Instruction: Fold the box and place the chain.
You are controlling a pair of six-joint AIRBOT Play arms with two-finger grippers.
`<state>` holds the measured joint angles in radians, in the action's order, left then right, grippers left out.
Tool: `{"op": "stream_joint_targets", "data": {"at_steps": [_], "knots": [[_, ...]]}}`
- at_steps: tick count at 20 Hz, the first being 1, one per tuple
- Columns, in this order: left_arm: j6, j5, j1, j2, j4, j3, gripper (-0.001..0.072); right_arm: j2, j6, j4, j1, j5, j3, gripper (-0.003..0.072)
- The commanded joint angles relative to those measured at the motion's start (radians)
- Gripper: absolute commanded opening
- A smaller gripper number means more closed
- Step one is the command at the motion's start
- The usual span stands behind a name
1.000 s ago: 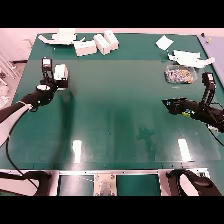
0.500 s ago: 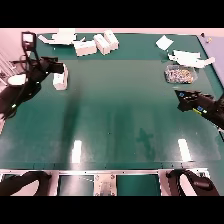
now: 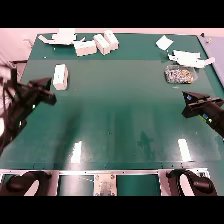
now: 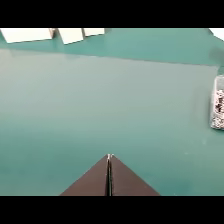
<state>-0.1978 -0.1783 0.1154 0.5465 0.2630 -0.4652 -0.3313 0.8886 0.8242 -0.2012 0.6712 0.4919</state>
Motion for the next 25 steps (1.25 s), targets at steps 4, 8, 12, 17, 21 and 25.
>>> {"op": "stream_joint_targets", "data": {"at_steps": [4, 8, 12, 17, 21, 25], "knots": [[-0.005, -0.025, 0.000, -0.331, -0.002, 0.285, 0.0016, 0.202, -0.010, 0.026, 0.000, -0.029, -0.203, 0.0006], [-0.003, -0.095, 0.000, -0.360, -0.002, 0.367, 0.0017, 0.271, -0.010, 0.024, 0.000, -0.028, -0.258, 0.0006], [-0.004, -0.097, 0.000, -0.360, -0.002, 0.381, 0.0018, 0.277, -0.009, 0.025, 0.000, -0.027, -0.259, 0.0007], [-0.004, -0.092, 0.000, -0.360, -0.002, 0.381, 0.0019, 0.277, -0.009, 0.024, 0.000, -0.028, -0.259, 0.0006], [-0.004, -0.092, 0.000, -0.360, -0.002, 0.381, 0.0019, 0.277, -0.009, 0.024, 0.000, -0.028, -0.259, 0.0007], [-0.004, -0.092, 0.000, -0.360, -0.002, 0.380, 0.0019, 0.277, -0.009, 0.024, 0.000, -0.028, -0.259, 0.0007]]}}
